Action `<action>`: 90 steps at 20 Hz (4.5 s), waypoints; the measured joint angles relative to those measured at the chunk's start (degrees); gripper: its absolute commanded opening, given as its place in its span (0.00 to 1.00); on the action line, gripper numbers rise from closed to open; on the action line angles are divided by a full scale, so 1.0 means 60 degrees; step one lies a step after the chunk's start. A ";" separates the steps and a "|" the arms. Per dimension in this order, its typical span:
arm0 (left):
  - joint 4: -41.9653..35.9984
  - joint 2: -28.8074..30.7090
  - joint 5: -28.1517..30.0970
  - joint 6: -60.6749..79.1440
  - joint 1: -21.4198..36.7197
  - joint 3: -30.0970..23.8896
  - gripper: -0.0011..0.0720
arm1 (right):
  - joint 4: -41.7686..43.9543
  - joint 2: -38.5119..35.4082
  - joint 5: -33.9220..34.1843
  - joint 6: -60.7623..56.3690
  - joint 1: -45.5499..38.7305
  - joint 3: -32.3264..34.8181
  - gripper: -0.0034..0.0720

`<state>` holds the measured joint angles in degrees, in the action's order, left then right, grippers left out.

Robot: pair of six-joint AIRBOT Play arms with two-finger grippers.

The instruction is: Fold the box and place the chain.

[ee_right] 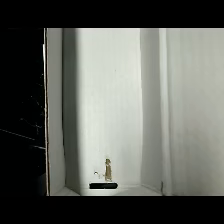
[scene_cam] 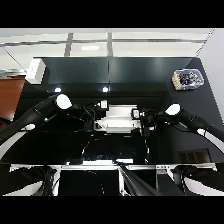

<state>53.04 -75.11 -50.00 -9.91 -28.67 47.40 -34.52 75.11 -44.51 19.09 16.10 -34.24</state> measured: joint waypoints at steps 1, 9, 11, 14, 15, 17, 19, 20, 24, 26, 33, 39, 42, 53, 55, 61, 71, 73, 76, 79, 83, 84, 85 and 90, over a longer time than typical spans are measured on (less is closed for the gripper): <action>-0.0022 -0.0058 0.0011 -0.0036 -0.0073 0.0000 0.68 | 0.0000 0.0000 0.0000 0.0000 0.0000 0.0000 0.21; -0.0200 -0.0226 0.0160 -0.0171 -0.0525 0.0044 0.31 | 0.0000 0.0000 0.0000 -0.0004 0.0000 0.0000 0.21; -0.0200 -0.0229 0.0251 -0.0299 -0.0568 0.0062 0.31 | 0.0000 0.0000 0.0000 -0.0004 0.0000 0.0000 0.21; -0.0251 -0.0266 0.0455 -0.0678 -0.0597 0.0069 0.31 | 0.0000 0.0000 0.0000 -0.0004 0.0000 0.0000 0.21; -0.0364 -0.0295 0.0474 -0.0747 -0.0601 0.0066 0.31 | 0.0000 0.0000 0.0000 -0.0004 0.0000 0.0000 0.21; -0.0776 -0.0397 0.0495 -0.0834 -0.0608 0.0062 0.31 | -0.0004 0.0000 -0.0007 0.0000 0.0000 0.0000 0.21; -0.1275 -0.0528 0.0517 -0.0831 -0.0616 0.0062 0.31 | -0.0007 0.0000 -0.0011 0.0000 0.0000 0.0000 0.21; -0.1446 -0.0586 0.0517 -0.0790 -0.0616 0.0062 0.31 | -0.0007 0.0000 -0.0011 -0.0004 0.0000 0.0000 0.21; -0.1821 -0.0769 0.0576 -0.0667 -0.0616 0.0062 0.31 | -0.0004 0.0000 -0.0011 -0.0004 0.0000 0.0000 0.21; -0.1894 -0.0831 0.0579 -0.0656 -0.0616 0.0058 0.05 | -0.0004 0.0000 -0.0007 -0.0004 0.0000 0.0000 0.21; -0.1982 -0.0889 0.0590 -0.0597 -0.0659 0.0058 0.15 | 0.0000 0.0000 0.0004 0.0000 0.0000 0.0000 0.21; -0.0812 -0.0259 -0.0557 -0.2120 -0.0310 0.0310 0.05 | 0.0000 0.0000 0.0007 0.0004 0.0000 0.0000 0.21; 0.1013 0.0827 -0.1122 -0.4481 0.0433 0.0470 0.05 | 0.0000 0.0000 0.0007 0.0000 0.0000 0.0000 0.21; -0.1606 0.1140 -0.2215 -0.9715 0.4433 -0.2004 0.05 | 0.0000 0.0000 0.0000 0.0000 0.0000 0.0000 0.21; -0.2357 0.0790 -0.1931 -0.9628 0.4328 -0.2284 0.05 | 0.0000 0.0000 0.0000 -0.0004 0.0000 0.0000 0.21; -0.3177 -0.0455 -0.0652 -1.0032 0.2841 -0.2149 0.05 | 0.0000 0.0000 0.0000 -0.0004 0.0000 0.0000 0.21; -0.3421 -0.1031 -0.1504 -0.9005 0.2142 -0.1013 0.90 | 0.0000 0.0000 0.0000 -0.0004 0.0000 0.0000 0.21; -0.3439 -0.1042 -0.1603 -0.8863 0.2135 -0.0823 0.90 | 0.0000 0.0000 0.0000 -0.0004 0.0000 0.0000 0.21; -0.3457 -0.1042 -0.1712 -0.8776 0.2131 -0.0579 0.90 | 0.0000 0.0000 0.0000 0.0000 0.0000 0.0000 0.21; -0.3555 -0.1042 -0.1851 -0.8739 0.2131 -0.0441 0.90 | 0.0000 0.0000 0.0000 -0.0004 0.0000 0.0000 0.21; -0.3818 -0.1045 -0.2080 -0.8725 0.1967 -0.0379 0.86 | 0.0000 0.0000 0.0000 0.0000 0.0000 0.0000 0.21; -0.3887 -0.1049 -0.2080 -0.8725 0.1880 -0.0372 0.76 | 0.0000 0.0000 0.0000 -0.0004 0.0000 0.0000 0.21; -0.3967 -0.1049 -0.2044 -0.8725 0.1789 -0.0364 0.55 | 0.0000 0.0000 0.0000 -0.0004 0.0000 0.0000 0.21; -0.4309 -0.1045 -0.1814 -0.8714 0.1439 -0.0306 0.59 | 0.0000 0.0000 0.0000 -0.0004 0.0000 0.0000 0.21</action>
<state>27.18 -81.38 -60.88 -62.19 -20.03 45.56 -34.52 75.11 -44.51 19.07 16.10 -34.24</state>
